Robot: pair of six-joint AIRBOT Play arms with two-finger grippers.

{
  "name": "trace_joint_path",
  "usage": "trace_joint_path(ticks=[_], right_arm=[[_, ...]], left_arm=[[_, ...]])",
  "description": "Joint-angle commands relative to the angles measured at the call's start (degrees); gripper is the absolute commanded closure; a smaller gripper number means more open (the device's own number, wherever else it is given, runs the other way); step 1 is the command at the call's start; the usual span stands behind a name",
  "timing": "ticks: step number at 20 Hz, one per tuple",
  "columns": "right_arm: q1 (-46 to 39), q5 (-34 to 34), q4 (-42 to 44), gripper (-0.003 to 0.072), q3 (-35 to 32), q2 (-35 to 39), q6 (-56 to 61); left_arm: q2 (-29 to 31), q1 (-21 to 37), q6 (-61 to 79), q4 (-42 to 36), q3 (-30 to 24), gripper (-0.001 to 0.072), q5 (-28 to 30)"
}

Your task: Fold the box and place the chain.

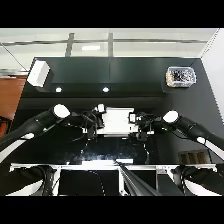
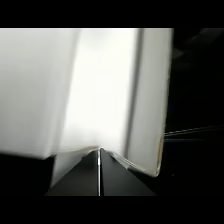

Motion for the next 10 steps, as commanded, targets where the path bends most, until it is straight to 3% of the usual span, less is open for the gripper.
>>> trace_joint_path(ticks=[1,3,6,8,10], right_arm=[[0.1,0.4,0.0,0.0495,0.0,0.0,-0.2],[0.1,0.3,0.0,0.0495,0.0,0.0,-0.2],[0.1,0.3,0.0,0.0495,0.0,0.0,-0.2],[0.0,0.3,0.0,0.0495,0.0,0.0,-0.2],[0.1,0.3,-0.1,0.0495,0.0,0.0,-0.2]], left_arm=[[7.5,5.0,-22.7,16.5,1.2,0.0683,-2.6],[12.6,9.7,-28.8,23.7,1.1,0.0685,-6.0],[15.1,19.2,-56.9,30.9,-0.9,0.0684,-7.2],[13.1,25.7,-73.6,28.2,-3.1,0.0682,-10.9],[8.8,30.5,-71.4,18.4,-4.8,0.0682,-17.1]])
